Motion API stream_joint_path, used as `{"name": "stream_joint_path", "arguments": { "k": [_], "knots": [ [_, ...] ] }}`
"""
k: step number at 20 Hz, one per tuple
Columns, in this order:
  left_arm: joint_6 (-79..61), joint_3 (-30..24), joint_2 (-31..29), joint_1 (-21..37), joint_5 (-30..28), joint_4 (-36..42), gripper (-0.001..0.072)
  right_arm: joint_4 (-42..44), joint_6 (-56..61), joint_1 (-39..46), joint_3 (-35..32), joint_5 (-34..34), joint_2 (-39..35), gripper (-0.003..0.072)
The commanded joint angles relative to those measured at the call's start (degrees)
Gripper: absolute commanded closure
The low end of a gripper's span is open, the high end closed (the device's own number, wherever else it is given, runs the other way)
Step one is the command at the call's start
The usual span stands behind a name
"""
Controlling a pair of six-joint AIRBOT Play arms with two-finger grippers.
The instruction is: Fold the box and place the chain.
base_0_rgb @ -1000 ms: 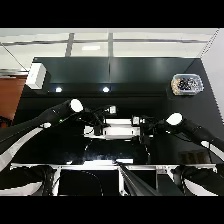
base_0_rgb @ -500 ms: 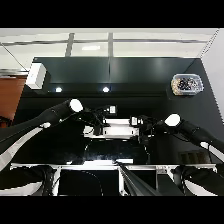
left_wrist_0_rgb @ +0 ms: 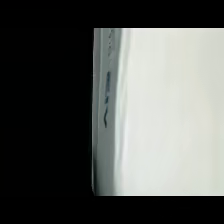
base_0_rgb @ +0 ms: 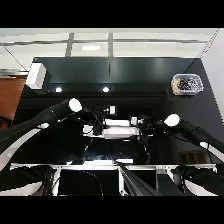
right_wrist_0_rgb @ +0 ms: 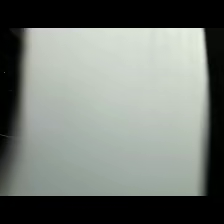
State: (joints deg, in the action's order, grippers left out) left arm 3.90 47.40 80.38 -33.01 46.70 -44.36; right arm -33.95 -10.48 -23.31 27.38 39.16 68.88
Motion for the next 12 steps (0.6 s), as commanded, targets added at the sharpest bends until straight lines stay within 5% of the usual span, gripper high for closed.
{"name": "stream_joint_path", "arguments": {
  "k": [1,2,5,6,8,9,12],
  "knots": [
    [8.5,0.1,-4.1,0.3,3.5,-5.0,0.0185,-0.3,-0.1,0.0,0.0,0.3,0.0,0.0557],
    [13.2,0.1,-5.7,0.7,5.3,-8.5,0.0126,-0.3,-0.1,0.0,0.0,0.3,0.0,0.0557],
    [30.0,0.1,-10.3,1.6,14.9,-20.5,0.0137,-0.3,-0.1,0.0,0.0,0.3,0.0,0.0557],
    [35.4,0.1,-11.6,1.7,18.1,-23.9,0.0235,-0.4,-0.1,0.0,0.0,0.4,0.0,0.0557],
    [42.2,0.1,-13.5,1.8,23.4,-28.5,0.0627,-0.4,-0.1,0.0,0.0,0.4,0.0,0.0557],
    [43.4,0.0,-14.4,1.8,25.9,-29.0,0.0683,-0.4,-0.1,0.0,0.0,0.4,0.0,0.0557],
    [45.4,-2.1,-15.6,1.8,26.1,-18.8,0.0683,-0.4,-0.1,0.0,0.0,0.4,0.0,0.0557]
  ]
}}
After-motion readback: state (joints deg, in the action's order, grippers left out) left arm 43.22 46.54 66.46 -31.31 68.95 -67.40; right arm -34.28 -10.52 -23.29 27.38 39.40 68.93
